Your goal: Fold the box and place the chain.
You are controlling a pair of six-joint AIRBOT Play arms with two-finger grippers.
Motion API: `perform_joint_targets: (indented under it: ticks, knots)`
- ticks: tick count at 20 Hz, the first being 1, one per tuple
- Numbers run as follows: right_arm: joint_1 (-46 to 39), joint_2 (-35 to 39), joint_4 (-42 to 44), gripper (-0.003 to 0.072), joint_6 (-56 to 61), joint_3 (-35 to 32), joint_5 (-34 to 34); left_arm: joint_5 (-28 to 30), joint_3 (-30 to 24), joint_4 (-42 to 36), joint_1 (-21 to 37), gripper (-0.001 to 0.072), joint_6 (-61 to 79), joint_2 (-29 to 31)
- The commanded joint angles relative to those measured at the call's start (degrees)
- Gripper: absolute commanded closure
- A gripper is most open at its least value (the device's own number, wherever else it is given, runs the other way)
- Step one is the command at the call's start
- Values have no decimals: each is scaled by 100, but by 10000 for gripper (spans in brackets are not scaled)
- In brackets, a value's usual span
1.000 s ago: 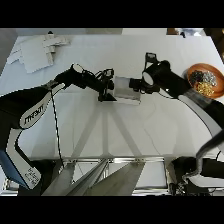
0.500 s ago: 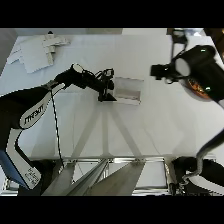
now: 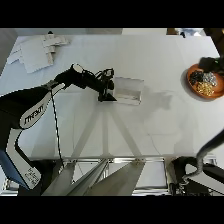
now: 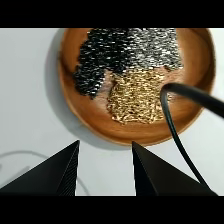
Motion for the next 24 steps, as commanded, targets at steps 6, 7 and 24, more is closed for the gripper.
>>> perform_joint_targets:
  ticks: [6,7,24]
  knots:
    - [-968,-1268,415,328,-1003,4,-1141,2,0,0,4,699,2,2]
    - [-968,-1445,431,328,-999,4,-1272,2,2,0,4,699,2,2]
    - [-1617,-2651,1342,332,-848,4,-2031,2,2,0,4,699,2,2]
